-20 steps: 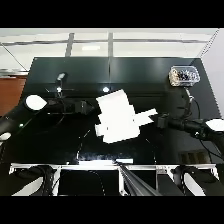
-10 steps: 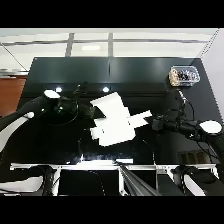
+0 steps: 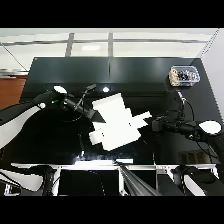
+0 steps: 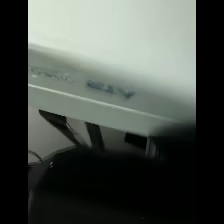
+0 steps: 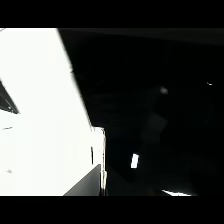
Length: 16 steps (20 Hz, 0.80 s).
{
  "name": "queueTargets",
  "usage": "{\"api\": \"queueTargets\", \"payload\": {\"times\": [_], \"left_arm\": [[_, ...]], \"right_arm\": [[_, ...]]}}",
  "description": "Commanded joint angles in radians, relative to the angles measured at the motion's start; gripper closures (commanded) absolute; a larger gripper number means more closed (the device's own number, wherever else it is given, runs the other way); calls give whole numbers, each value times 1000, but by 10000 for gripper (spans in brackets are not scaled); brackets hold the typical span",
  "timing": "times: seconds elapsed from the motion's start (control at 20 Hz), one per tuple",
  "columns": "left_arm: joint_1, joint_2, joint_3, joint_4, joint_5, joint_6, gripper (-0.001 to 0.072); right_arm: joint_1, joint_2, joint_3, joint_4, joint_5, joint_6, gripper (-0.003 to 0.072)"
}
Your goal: Fold the box and place the chain.
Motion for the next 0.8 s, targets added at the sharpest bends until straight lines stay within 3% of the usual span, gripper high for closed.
{"api": "queueTargets", "payload": {"times": [0.0, 0.05, 0.1, 0.15, 0.3, 0.4, 0.55, 0.65, 0.75], "left_arm": [[-3, -12, 23, 26, -35, 48, 680], [-2, -11, 30, 30, -40, 48, 681], [-2, -10, 38, 30, -39, 47, 682], [-3, -4, 48, 32, -35, 47, 684], [-33, 64, 56, 106, 39, 41, 686], [-95, 148, 48, 229, 156, 71, 686], [-177, 225, 41, 283, 325, 352, 682], [-203, 220, 40, 284, 364, 488, 682], [-218, 202, 40, 284, 383, 498, 681]], "right_arm": [[0, 0, 1, -8, -2, 0, 669], [0, 0, 3, -20, -16, 0, 506], [-8, 0, 14, -51, -20, 6, 153], [-23, 0, 37, -101, -13, 11, -23], [-74, 0, 163, -326, 68, 11, -20], [-85, 0, 244, -435, 137, 11, -20], [-85, 0, 285, -436, 101, 11, -20], [-80, 0, 283, -364, 77, 7, -20], [-42, -2, 271, -408, 95, -91, -20]]}}
